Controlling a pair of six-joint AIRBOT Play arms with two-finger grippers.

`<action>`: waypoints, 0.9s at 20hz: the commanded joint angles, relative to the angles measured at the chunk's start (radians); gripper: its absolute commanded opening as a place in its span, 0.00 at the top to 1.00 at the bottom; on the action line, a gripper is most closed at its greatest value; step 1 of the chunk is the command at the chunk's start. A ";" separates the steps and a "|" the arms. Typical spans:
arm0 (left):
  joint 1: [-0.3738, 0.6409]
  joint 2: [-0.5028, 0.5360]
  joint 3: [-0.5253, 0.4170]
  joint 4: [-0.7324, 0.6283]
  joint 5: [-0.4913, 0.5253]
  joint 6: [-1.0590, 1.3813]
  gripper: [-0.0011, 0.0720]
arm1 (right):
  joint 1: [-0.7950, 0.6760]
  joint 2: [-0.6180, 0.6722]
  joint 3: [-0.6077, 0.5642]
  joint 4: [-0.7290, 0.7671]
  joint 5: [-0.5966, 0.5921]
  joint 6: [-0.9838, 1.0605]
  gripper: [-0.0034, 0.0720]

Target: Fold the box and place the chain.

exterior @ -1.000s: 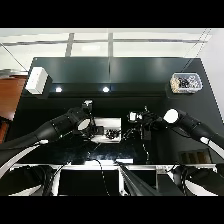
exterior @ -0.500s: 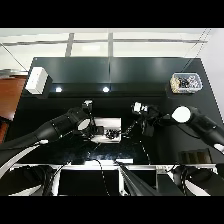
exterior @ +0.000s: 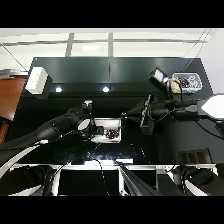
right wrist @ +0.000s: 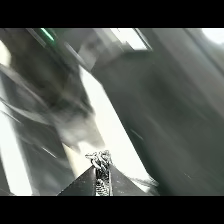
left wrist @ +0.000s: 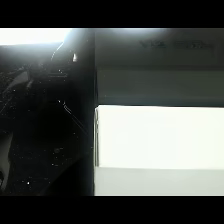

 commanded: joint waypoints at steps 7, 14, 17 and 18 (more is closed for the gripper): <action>0.000 0.000 0.000 0.000 -0.001 0.000 0.95 | 0.151 0.009 0.019 0.266 -0.080 0.021 0.93; 0.000 0.000 0.000 0.000 -0.003 0.000 0.95 | 0.181 0.003 0.019 0.116 -0.140 0.047 0.93; 0.000 0.000 0.000 -0.001 -0.003 0.000 0.95 | 0.182 -0.034 0.019 0.014 -0.137 0.118 0.93; 0.000 0.000 0.000 -0.001 -0.003 0.000 0.95 | 0.182 -0.055 0.019 0.014 -0.132 0.120 0.93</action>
